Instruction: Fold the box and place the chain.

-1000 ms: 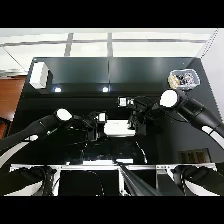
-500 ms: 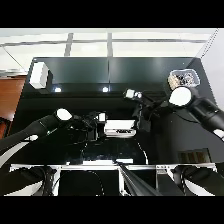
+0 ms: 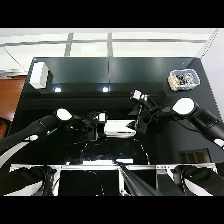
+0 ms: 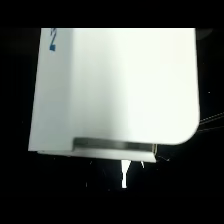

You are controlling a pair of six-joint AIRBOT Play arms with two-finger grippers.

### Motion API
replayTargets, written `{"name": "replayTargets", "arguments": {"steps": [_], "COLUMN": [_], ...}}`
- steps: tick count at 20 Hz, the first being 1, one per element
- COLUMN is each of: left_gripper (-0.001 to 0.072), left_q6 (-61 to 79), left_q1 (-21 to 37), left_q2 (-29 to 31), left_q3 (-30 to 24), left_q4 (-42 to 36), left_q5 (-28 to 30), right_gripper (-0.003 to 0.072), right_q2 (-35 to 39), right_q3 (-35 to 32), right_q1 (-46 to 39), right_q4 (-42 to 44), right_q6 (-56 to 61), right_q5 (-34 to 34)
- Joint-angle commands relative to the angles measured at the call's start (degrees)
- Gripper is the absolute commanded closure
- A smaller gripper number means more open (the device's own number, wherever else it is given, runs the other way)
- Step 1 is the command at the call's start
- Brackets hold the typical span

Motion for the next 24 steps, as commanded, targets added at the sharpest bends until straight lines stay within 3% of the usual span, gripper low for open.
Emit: {"name": "replayTargets", "arguments": {"steps": [1, 11, 13, 15, 17, 24], "left_gripper": [0.0433, 0.0433, 0.0433, 0.0433, 0.0433, 0.0433], "left_q6": [0.04, 0.04, 0.04, 0.04, 0.04, 0.04], "left_q1": [-0.02, -0.02, -0.02, -0.02, -0.02, -0.02], "left_q2": [-0.02, -0.02, -0.02, -0.02, -0.02, -0.02], "left_q3": [0.04, 0.04, 0.04, 0.04, 0.04, 0.04], "left_q4": [0.02, 0.02, 0.02, 0.02, 0.02, 0.02], "left_q5": [0.02, 0.0, 0.0, 0.0, 0.0, 0.02], "right_gripper": [0.0064, 0.0067, 0.032, 0.0346, 0.0444, 0.0442], "right_q2": [-0.13, -0.66, -0.66, -0.63, -0.63, -0.63], "right_q3": [-0.9, -0.9, -0.9, -0.9, -0.9, -0.9], "right_q1": [1.9, 4.13, 4.13, 4.13, 4.13, 4.15], "right_q4": [-3.52, -6.56, -6.91, -6.91, -6.93, -6.93], "right_q6": [-2.03, -2.01, -1.99, -1.97, -1.92, -1.79], "right_q5": [-1.75, -0.02, -0.02, -0.04, -0.02, 0.79]}}
